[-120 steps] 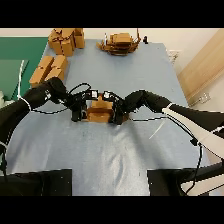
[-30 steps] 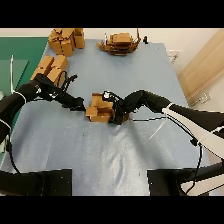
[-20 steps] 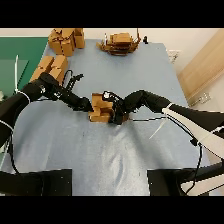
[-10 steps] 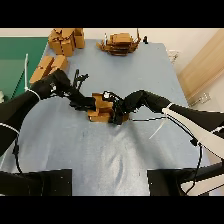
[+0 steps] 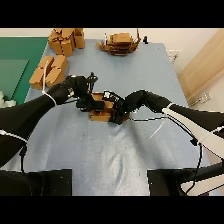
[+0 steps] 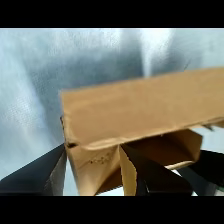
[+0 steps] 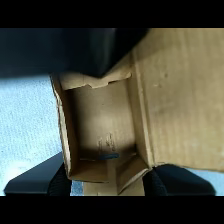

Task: Fold the box.

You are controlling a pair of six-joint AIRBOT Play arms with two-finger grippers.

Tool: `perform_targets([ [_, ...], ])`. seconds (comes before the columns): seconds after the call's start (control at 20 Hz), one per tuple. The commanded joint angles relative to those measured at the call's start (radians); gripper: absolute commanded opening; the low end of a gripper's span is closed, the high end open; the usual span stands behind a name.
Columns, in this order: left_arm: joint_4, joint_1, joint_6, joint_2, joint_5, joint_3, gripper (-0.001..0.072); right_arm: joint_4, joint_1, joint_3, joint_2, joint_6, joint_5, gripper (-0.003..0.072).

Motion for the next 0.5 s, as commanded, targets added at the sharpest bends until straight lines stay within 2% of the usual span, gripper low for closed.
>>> perform_targets([
  [0.0,0.189,-0.056,-0.171,-0.011,0.007,0.002,0.0484,0.000,0.001,0.001,0.000,0.000,0.002,0.0156],
  [0.25,0.259,-0.077,-0.238,-0.079,0.016,0.002,0.0482,0.000,0.001,0.001,0.000,0.000,0.002,0.0156],
  [0.35,0.309,-0.081,-0.259,-0.080,0.024,0.014,0.0243,0.001,0.001,0.001,0.000,0.000,0.002,0.0156],
  [0.4,0.309,-0.082,-0.259,-0.080,0.026,0.027,0.0220,0.001,0.001,0.001,0.000,0.000,0.002,0.0156],
  [0.45,0.308,-0.085,-0.235,-0.080,0.023,0.042,0.0023,0.001,0.001,0.001,0.000,0.000,0.002,0.0156],
])
